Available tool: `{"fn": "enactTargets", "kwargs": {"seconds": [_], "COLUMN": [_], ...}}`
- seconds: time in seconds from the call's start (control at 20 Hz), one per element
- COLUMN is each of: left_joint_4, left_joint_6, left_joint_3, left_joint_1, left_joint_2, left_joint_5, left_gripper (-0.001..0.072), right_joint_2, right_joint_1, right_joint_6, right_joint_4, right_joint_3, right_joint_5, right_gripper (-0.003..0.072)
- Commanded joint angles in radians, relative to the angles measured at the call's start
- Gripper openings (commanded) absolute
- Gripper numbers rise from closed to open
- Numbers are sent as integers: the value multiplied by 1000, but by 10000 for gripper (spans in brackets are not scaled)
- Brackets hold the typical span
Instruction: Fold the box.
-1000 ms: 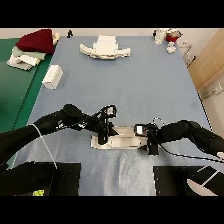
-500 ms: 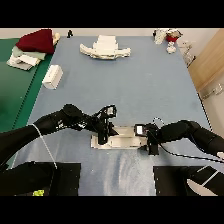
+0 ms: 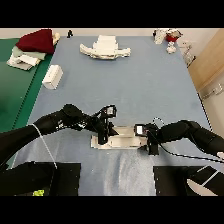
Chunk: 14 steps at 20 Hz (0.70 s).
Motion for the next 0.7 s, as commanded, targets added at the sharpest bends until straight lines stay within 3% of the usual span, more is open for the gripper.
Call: {"fn": "enactTargets", "kwargs": {"seconds": [0.0,0.05,0.1,0.15,0.4,0.45,0.5,0.6,0.65], "left_joint_4": [-2,-2,-3,-3,26,60,110,255,332], "left_joint_6": [0,0,0,-4,-103,-188,-333,-586,-717], "left_joint_3": [0,0,0,0,0,1,1,1,1], "left_joint_1": [0,0,0,0,10,24,48,108,137], "left_joint_2": [0,0,0,0,10,28,57,135,174], "left_joint_5": [9,8,8,8,11,5,-5,-74,-124], "left_gripper": [16,17,127,318,350,578,667,655,579], "right_joint_2": [1,1,1,1,0,1,0,1,1], "right_joint_1": [0,0,0,0,0,0,0,0,0], "right_joint_6": [0,0,0,0,0,0,0,0,0], "right_joint_4": [0,0,0,0,0,0,0,0,0], "right_joint_3": [1,1,1,1,1,1,1,1,1], "right_joint_5": [0,0,0,0,0,0,0,0,0], "right_gripper": [531,531,531,531,531,531,531,531,531]}}
